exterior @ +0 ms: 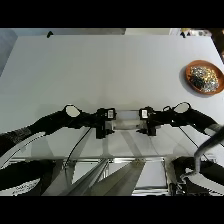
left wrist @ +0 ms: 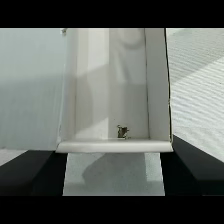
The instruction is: Fold the box and place the chain.
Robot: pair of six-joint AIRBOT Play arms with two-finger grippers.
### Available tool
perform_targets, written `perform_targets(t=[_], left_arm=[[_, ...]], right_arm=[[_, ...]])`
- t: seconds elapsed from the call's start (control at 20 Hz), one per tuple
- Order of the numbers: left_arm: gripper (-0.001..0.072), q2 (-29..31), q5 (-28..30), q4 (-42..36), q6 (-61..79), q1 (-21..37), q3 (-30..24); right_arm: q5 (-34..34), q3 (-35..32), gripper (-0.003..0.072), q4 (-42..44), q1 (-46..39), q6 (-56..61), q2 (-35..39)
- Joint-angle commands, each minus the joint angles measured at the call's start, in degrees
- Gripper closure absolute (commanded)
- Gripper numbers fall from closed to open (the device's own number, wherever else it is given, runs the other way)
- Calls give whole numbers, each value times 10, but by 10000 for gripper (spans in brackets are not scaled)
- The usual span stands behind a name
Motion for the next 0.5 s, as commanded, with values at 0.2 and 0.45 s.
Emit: perform_targets(t=[0.2, 0.45], left_arm=[[397, 0, -2, 0, 0, 0, 0], [397, 0, -2, 0, 0, 0, 0]], right_arm=[[1, 0, -8, -122, 0, 125, 64], [2, 0, -2, -262, 0, 254, 145]])
